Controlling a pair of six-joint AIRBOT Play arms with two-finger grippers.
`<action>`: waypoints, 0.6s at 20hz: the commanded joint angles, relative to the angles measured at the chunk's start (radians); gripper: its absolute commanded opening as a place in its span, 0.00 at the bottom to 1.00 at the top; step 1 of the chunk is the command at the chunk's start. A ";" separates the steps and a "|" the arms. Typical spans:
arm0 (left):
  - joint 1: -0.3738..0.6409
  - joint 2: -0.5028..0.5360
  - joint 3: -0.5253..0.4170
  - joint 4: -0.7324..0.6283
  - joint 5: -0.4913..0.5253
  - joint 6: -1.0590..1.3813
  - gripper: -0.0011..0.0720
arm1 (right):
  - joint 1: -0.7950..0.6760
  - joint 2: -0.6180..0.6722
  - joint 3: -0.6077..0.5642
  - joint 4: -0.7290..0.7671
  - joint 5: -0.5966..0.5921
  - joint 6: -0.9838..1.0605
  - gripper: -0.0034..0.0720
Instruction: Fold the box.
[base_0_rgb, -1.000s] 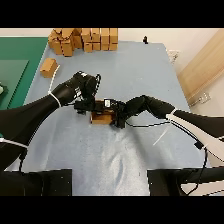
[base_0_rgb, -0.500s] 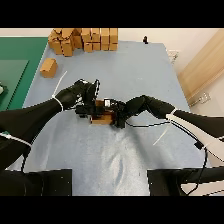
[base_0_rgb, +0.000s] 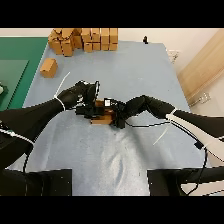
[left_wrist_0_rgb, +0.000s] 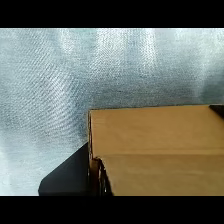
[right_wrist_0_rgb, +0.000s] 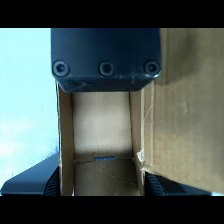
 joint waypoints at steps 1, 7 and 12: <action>-0.001 -0.001 0.001 -0.002 -0.003 0.023 0.04 | 0.000 0.000 0.000 -0.002 0.002 -0.002 0.71; 0.026 0.072 0.000 -0.003 -0.019 0.159 0.94 | 0.000 0.000 0.000 -0.002 0.002 -0.002 0.71; 0.142 0.199 -0.039 -0.190 0.005 0.425 0.94 | 0.000 0.000 0.000 -0.002 0.002 -0.002 0.71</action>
